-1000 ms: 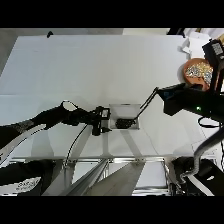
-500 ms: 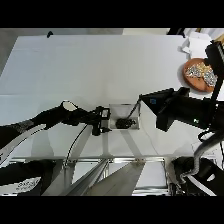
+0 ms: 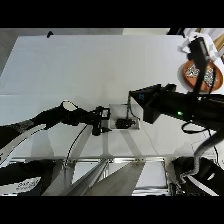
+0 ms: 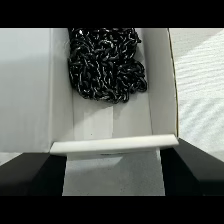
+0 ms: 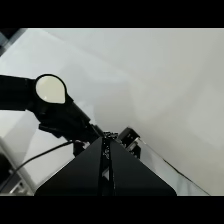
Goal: Fold the box and place the chain.
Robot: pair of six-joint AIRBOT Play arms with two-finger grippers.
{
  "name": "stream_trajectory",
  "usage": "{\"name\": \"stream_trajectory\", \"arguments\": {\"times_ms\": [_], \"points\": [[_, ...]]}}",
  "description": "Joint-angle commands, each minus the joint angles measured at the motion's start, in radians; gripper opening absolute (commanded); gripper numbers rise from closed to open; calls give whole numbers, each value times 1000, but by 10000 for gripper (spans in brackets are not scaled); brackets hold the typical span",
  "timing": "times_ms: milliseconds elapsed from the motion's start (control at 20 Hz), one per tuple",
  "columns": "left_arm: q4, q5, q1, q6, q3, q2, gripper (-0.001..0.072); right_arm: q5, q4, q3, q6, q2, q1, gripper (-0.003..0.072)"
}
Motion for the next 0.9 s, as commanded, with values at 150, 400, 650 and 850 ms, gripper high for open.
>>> {"name": "stream_trajectory", "arguments": {"times_ms": [150,400,650,850], "points": [[0,0,1,0,0,1,251,-24,13,0,-7,-210,51,19],[0,0,1,0,0,1,251,40,8,-12,-7,-290,61,19],[0,0,1,0,0,1,251,100,9,-95,0,-295,61,20],[0,0,1,0,0,1,251,99,9,-157,0,-328,61,101]]}}
